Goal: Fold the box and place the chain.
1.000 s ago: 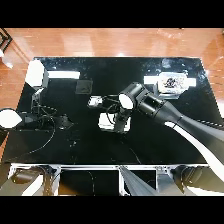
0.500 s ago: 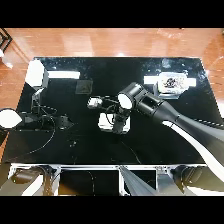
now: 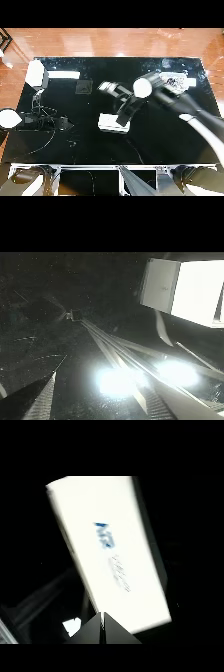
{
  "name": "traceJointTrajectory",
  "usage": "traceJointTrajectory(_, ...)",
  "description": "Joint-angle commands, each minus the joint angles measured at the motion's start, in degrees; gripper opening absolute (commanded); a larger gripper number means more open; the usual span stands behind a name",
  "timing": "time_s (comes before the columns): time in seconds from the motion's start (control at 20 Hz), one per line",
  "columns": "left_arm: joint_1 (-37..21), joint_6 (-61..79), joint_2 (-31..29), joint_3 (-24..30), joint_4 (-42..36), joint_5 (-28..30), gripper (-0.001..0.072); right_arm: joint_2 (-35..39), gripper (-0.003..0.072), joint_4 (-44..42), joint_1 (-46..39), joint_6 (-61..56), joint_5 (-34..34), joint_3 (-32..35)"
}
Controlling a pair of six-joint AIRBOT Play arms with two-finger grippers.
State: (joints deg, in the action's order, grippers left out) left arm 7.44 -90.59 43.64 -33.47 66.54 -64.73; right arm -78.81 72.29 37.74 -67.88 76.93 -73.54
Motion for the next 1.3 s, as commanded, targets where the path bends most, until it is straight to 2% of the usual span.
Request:
traceJointTrajectory(0.0, -0.04, 0.2, -0.04, 0.02, 0.0, 0.15, 0.0642, 8.09, 0.0023, -11.96, -11.15, -8.61, -1.9, 6.45)
traceJointTrajectory(0.15, -0.02, 0.2, -0.02, 0.02, 0.0, 0.52, 0.0642, 12.11, 0.0023, -29.57, -17.05, -13.77, -9.49, 19.98)
traceJointTrajectory(0.3, 0.0, 0.2, -0.02, 0.02, -0.2, 1.51, 0.0642, 11.61, 0.0023, -43.12, -14.6, -13.07, -18.67, 28.59)
traceJointTrajectory(0.5, 0.0, 0.22, -0.02, 0.02, -1.05, 1.53, 0.0642, 8.11, 0.0023, -42.84, -9.9, -13.09, -24.06, 29.51)
traceJointTrajectory(0.7, 0.0, 0.22, -0.02, 0.02, -1.07, 1.49, 0.0642, 4.9, 0.0023, -42.84, -9.27, -13.11, -24.35, 29.53)
traceJointTrajectory(1.25, 0.0, 0.2, -0.02, 0.04, -1.27, 1.49, 0.0642, 2.23, 0.0023, -37.7, -7.21, -14.43, -26.34, 29.53)
